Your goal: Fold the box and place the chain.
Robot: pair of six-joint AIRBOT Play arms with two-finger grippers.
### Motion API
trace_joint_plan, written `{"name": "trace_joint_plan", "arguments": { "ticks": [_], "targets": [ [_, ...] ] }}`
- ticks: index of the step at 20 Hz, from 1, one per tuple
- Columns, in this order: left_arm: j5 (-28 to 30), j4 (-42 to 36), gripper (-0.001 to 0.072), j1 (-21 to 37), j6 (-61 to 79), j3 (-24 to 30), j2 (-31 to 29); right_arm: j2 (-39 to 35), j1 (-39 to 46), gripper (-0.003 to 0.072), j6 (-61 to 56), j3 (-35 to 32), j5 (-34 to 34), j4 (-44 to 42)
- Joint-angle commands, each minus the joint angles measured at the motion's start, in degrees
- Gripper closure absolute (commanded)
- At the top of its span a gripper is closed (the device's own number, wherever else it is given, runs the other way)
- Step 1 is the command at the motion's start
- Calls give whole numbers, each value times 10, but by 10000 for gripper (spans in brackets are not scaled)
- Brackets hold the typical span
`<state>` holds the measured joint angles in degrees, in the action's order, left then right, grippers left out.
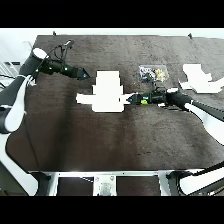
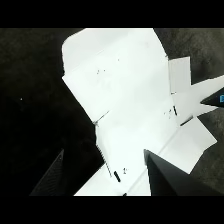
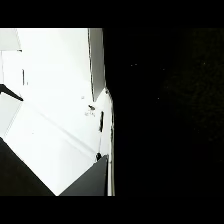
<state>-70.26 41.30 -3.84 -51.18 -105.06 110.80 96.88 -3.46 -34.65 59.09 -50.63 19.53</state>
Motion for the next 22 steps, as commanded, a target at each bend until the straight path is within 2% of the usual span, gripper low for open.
{"name": "trace_joint_plan", "arguments": {
  "ticks": [1, 5, 6, 14, 19, 22],
  "targets": [
    [-70, 14, 134, 0, -61, -102, 81, 0, -1, 681, 3, 0, 0, 0],
    [-73, -16, 135, -1, -68, -119, 113, 0, 0, 681, 3, 0, -3, 1],
    [-73, -18, 182, -4, -62, -119, 118, 0, 0, 681, 3, 0, -4, 2],
    [-45, -18, 182, -46, -43, -119, 144, 0, 0, 680, 2, 0, -4, 2],
    [-49, -36, 182, -46, -37, -119, 156, 0, 0, 681, 5, 0, -4, 2],
    [-73, -48, 183, -46, -31, -119, 167, 0, 0, 680, 5, 0, -4, 2]
  ]
}}
